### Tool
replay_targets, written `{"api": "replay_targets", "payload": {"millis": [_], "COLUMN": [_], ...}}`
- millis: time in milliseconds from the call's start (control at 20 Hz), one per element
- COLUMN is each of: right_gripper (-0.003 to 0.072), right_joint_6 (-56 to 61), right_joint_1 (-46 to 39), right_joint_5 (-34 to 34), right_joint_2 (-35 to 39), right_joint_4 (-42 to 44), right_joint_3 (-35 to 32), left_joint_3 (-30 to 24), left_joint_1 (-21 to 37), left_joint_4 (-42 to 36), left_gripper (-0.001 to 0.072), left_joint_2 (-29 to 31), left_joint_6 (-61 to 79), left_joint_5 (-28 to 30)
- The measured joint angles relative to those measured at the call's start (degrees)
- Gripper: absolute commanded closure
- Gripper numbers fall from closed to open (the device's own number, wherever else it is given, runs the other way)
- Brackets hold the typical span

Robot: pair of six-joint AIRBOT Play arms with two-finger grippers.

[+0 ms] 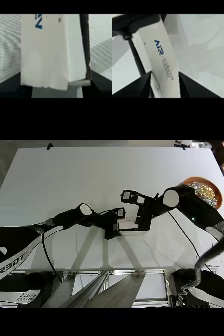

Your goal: Fold the box and place the chain.

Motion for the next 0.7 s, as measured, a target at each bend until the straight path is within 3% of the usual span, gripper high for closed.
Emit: {"api": "replay_targets", "payload": {"millis": [700], "right_gripper": [0.0346], "right_joint_6": [2.21], "right_joint_1": [1.36], "right_joint_5": [-3.93], "right_joint_2": [0.35], "right_joint_4": [0.87], "right_joint_3": [-4.46], "left_joint_3": [0.0], "left_joint_1": [0.0], "left_joint_4": [0.11], "left_gripper": [0.0437], "left_joint_2": [0.0], "left_joint_6": [0.11], "left_joint_5": [0.02]}}
